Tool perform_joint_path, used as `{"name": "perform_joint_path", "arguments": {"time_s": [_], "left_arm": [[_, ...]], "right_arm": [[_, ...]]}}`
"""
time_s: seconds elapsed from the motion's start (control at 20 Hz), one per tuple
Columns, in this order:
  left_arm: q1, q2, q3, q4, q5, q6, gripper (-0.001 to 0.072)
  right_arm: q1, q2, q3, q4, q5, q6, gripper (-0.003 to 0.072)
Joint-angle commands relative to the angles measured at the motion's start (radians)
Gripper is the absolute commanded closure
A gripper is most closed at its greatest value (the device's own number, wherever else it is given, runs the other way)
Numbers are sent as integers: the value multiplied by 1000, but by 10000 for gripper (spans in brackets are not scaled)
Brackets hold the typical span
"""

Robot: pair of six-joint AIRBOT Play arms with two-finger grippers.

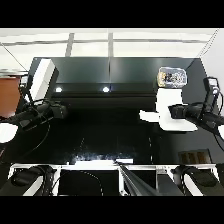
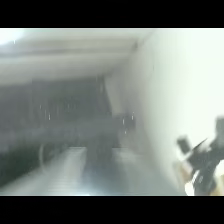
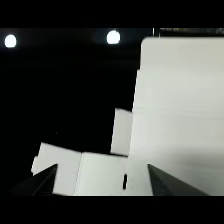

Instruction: Fold the box and place the chain.

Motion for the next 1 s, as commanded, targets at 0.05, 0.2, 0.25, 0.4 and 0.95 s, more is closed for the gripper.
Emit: {"name": "perform_joint_path", "arguments": {"time_s": [0.05,0.2,0.25,0.4,0.95], "left_arm": [[-1,-63,0,-43,84,-7,-2],[-1,-80,0,-47,74,-7,-1],[-1,-80,0,-47,72,-7,-1],[-1,-80,0,-47,48,-7,0],[-1,-80,0,-47,4,-6,1]], "right_arm": [[-97,-91,96,-133,-142,185,-19],[-405,-365,378,-295,85,271,-18],[-520,-455,471,-294,135,262,-18],[-816,-660,661,-245,372,246,-18],[-1120,-1143,758,438,894,-347,-17]]}}
